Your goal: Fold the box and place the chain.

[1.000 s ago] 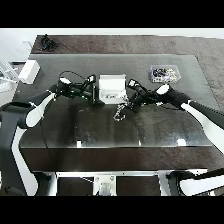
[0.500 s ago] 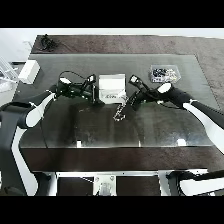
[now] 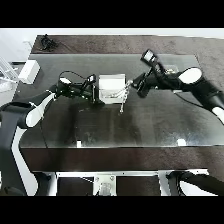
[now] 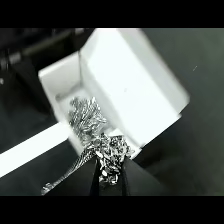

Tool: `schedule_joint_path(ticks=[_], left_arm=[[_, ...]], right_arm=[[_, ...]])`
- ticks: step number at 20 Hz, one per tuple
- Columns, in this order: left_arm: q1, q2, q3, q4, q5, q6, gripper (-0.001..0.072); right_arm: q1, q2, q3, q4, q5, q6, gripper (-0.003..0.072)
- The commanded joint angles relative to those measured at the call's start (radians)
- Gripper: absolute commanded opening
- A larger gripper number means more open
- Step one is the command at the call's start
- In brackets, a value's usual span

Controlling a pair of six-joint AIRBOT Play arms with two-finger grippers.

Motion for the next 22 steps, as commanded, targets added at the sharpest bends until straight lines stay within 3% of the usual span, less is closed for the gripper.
schedule_joint_path(ticks=[1,10,18,22], left_arm=[[0.0,-0.001,0.001,0.0,-0.001,0.0,0.0355],[0.0,-0.001,0.001,0.0,0.0,0.0,0.0355],[0.0,-0.001,0.001,0.0,-0.001,0.0,0.0355],[0.0,-0.001,0.001,0.0,-0.001,0.0,0.0355]], right_arm=[[0.016,0.045,0.077,0.008,-0.033,0.048,0.0],[0.13,0.04,0.201,0.012,-0.199,0.02,-0.0001],[0.149,-0.108,0.187,0.02,-0.161,0.039,-0.0001],[0.151,-0.209,0.113,0.02,-0.129,0.066,0.0]])
